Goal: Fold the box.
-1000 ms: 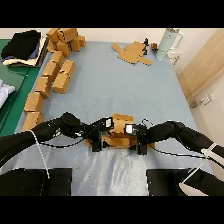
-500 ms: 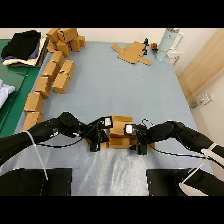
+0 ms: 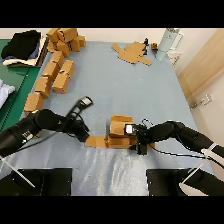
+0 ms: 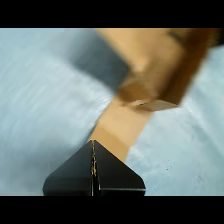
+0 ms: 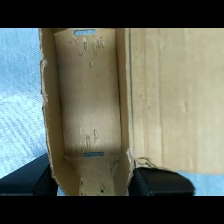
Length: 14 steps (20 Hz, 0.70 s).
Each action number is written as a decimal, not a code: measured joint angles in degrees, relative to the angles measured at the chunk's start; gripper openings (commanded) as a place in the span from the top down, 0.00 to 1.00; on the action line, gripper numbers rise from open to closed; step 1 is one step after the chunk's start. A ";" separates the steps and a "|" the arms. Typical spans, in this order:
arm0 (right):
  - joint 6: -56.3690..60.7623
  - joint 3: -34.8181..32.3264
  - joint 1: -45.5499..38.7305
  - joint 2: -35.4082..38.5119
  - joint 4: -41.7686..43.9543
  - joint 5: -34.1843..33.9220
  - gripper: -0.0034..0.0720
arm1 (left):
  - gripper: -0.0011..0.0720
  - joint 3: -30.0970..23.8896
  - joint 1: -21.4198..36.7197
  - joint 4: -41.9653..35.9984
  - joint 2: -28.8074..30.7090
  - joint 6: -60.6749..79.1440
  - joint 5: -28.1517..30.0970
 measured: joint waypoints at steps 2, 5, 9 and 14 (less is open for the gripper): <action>0.00 0.00 0.00 0.00 0.00 0.02 0.36 | 0.97 -0.44 3.52 6.36 0.50 -15.43 -3.10; 0.00 0.00 0.00 0.00 0.00 0.02 0.36 | 0.97 -1.95 6.69 7.89 -0.90 -27.58 -4.87; 0.00 0.00 0.00 0.00 0.00 0.02 0.36 | 0.97 -3.76 5.79 0.04 -5.29 -30.32 -3.91; 0.00 0.00 0.00 0.00 0.00 0.02 0.36 | 0.97 -4.37 -2.23 -11.61 -9.14 -27.12 2.34</action>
